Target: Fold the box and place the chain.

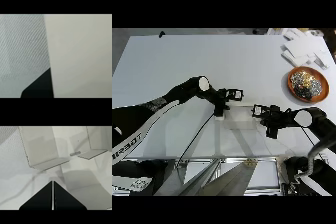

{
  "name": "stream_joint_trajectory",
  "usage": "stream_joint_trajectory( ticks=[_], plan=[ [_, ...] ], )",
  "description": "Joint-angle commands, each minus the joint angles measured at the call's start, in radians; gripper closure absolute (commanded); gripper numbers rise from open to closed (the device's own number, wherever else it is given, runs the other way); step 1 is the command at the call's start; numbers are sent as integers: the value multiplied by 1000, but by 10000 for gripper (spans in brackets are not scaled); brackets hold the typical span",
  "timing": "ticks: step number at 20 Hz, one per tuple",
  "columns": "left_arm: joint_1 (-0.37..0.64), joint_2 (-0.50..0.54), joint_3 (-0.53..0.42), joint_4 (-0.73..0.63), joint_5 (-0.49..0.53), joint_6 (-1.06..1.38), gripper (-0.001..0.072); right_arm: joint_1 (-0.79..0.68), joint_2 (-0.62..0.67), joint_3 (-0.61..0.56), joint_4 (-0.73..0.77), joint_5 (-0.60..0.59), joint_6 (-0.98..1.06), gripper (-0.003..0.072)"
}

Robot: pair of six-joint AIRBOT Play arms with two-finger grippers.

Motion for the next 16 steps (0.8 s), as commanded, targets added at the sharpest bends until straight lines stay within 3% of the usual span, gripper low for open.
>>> stream_joint_trajectory(
  ticks=[1, 16],
  plan=[
    [1, -4, 1, 2, 0, -7, 705, -1, 1, 0, 0, 1, 0, 666],
    [1, -12, 1, 1, -10, -7, 699, -1, 1, 0, 0, 28, 0, 666]
  ],
)
